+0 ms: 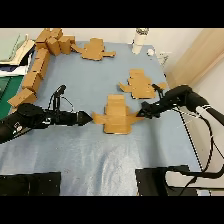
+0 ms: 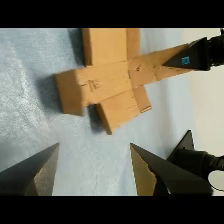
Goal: Fold the box.
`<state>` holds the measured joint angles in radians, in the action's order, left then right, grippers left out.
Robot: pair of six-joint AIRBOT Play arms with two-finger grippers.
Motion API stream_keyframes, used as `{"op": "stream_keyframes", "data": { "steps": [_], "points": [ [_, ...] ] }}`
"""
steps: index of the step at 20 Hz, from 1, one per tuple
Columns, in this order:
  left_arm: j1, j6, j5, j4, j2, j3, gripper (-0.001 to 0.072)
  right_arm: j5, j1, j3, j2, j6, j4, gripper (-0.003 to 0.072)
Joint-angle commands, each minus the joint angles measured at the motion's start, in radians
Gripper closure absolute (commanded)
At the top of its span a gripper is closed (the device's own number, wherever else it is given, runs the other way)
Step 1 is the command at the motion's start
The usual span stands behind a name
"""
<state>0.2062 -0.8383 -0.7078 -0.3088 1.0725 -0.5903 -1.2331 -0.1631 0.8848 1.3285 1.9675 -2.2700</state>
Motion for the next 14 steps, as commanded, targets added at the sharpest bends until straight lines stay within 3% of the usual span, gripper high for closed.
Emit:
{"op": "stream_keyframes", "data": {
  "steps": [1,6,10,14],
  "points": [
    [-0.002,0.0,-0.016,0.002,0.0,-0.001,0.0018,0.114,0.117,-0.031,-0.029,-0.069,0.055,0.0401],
    [-0.002,-0.002,-0.037,0.002,0.0,-0.001,0.0019,0.145,0.132,-0.031,0.002,-0.083,0.074,0.04],
    [-0.021,-0.039,-0.06,-0.01,0.004,-0.03,0.0019,0.147,0.132,-0.031,0.034,0.014,0.0,0.0672],
    [-0.127,-0.069,-0.121,-0.01,0.04,-0.084,0.0019,0.126,0.177,-0.047,0.018,0.137,-0.054,0.0682]
  ]
}}
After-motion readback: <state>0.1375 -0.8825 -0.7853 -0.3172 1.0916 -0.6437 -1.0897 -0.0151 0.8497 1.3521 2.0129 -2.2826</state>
